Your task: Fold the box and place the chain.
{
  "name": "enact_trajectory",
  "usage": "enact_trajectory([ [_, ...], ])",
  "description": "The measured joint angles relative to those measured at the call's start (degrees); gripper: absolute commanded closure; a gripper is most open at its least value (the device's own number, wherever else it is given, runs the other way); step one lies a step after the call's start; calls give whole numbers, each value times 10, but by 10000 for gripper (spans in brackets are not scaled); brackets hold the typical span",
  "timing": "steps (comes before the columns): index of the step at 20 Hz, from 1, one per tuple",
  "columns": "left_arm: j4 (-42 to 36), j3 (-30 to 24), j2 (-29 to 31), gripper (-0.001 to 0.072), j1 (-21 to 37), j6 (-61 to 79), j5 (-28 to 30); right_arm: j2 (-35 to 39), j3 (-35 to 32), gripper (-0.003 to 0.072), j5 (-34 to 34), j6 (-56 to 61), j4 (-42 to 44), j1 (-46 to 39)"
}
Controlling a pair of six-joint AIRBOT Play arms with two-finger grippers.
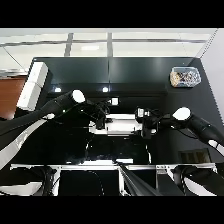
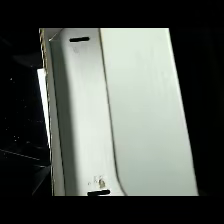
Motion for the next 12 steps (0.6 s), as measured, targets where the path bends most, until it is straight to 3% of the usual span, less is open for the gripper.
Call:
enact_trajectory([
  [12, 0, 0, 0, 683, 0, -2, 1, -53, -7, -17, -8, -68, 9, -8],
])
